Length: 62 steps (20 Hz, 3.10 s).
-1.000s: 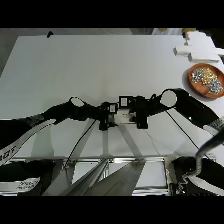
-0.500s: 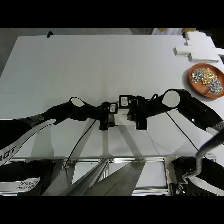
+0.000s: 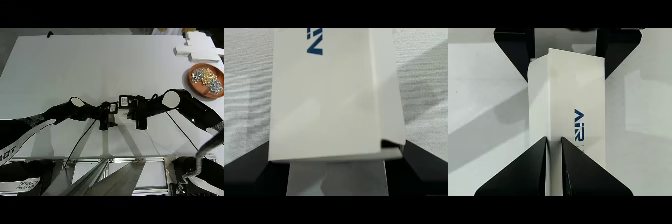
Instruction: Fold the box and place the chain.
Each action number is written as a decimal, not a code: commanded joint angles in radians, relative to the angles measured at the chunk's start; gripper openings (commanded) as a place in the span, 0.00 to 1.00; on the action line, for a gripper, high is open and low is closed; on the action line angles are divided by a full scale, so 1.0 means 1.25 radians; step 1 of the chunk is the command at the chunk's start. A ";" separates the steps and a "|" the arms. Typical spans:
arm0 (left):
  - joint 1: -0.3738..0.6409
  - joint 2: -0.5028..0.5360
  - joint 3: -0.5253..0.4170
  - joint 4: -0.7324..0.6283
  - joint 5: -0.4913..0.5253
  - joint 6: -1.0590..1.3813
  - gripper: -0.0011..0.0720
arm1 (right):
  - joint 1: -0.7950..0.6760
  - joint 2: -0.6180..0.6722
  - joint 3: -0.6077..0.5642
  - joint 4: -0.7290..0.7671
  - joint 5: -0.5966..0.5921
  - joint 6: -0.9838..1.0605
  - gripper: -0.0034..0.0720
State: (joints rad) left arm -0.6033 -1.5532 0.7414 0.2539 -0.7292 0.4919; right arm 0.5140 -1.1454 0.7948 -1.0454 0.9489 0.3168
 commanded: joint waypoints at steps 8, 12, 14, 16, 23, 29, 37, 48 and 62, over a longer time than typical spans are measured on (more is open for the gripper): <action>0.001 0.000 0.000 0.001 -0.001 0.001 0.11 | -0.001 0.003 0.000 -0.005 -0.008 0.019 0.07; 0.001 0.000 0.000 0.001 -0.001 0.001 0.11 | -0.001 0.018 0.000 -0.005 -0.030 0.019 0.07; 0.001 0.000 0.000 0.001 -0.001 0.001 0.11 | -0.001 0.020 -0.001 -0.005 -0.034 0.019 0.07; 0.001 0.000 0.000 0.001 -0.001 0.001 0.11 | -0.001 0.019 -0.001 -0.007 -0.034 0.019 0.07; 0.001 0.000 0.000 0.001 -0.001 0.001 0.11 | -0.001 0.019 -0.039 0.001 0.020 0.013 0.14; 0.001 0.000 0.000 0.001 -0.001 0.001 0.11 | -0.001 0.019 -0.047 0.027 0.027 0.012 0.47; 0.001 0.000 0.000 0.001 -0.001 0.001 0.11 | -0.045 0.077 -0.045 0.087 0.002 0.032 0.40; 0.001 0.000 0.000 0.001 -0.001 0.001 0.11 | -0.071 -0.032 -0.048 0.164 0.046 0.046 0.07; 0.001 0.000 0.000 0.001 -0.001 0.001 0.11 | -0.043 -0.038 -0.098 0.137 -0.008 0.055 0.07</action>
State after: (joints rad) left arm -0.6029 -1.5532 0.7414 0.2554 -0.7303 0.4942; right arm 0.4526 -1.1915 0.6815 -0.8589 0.9562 0.3820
